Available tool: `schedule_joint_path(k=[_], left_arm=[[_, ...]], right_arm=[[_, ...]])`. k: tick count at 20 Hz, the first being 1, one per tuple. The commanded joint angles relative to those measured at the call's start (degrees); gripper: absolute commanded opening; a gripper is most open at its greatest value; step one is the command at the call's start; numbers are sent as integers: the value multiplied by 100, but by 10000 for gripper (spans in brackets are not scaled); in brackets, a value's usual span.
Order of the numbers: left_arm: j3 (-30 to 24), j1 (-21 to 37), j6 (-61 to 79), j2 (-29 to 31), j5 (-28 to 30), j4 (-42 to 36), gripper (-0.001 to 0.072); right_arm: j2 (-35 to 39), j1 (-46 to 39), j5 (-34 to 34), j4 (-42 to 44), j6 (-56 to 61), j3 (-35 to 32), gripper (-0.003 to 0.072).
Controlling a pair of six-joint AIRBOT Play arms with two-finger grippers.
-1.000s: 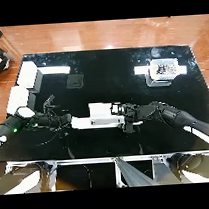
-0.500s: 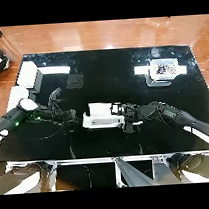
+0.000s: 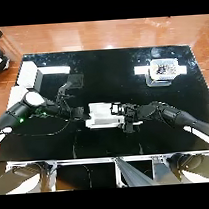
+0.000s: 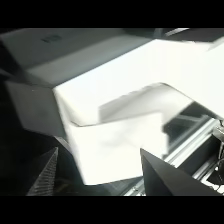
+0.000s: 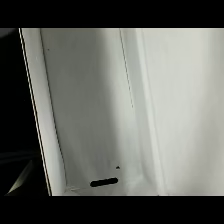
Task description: Fold the box and place the chain.
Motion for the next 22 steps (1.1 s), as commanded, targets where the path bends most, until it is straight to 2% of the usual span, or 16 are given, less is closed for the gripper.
schedule_joint_path(k=[1, 12, 16, 17, 22], left_arm=[[35, -258, -258, -2, 52, 2, 617], [35, -332, -844, 24, 2, 20, 611], [35, -721, -1508, 61, 592, 452, 587], [35, -857, -1670, 66, 752, 549, 536], [35, -1401, -2577, 66, 1342, 1217, 529]], right_arm=[[2, 0, 2, 2, 0, -2, 178], [2, 0, 2, 2, 0, -2, 178], [2, 0, 0, 2, 0, -2, 178], [2, 0, 0, 2, 0, -2, 178], [2, 0, 0, 2, 0, -2, 178]])
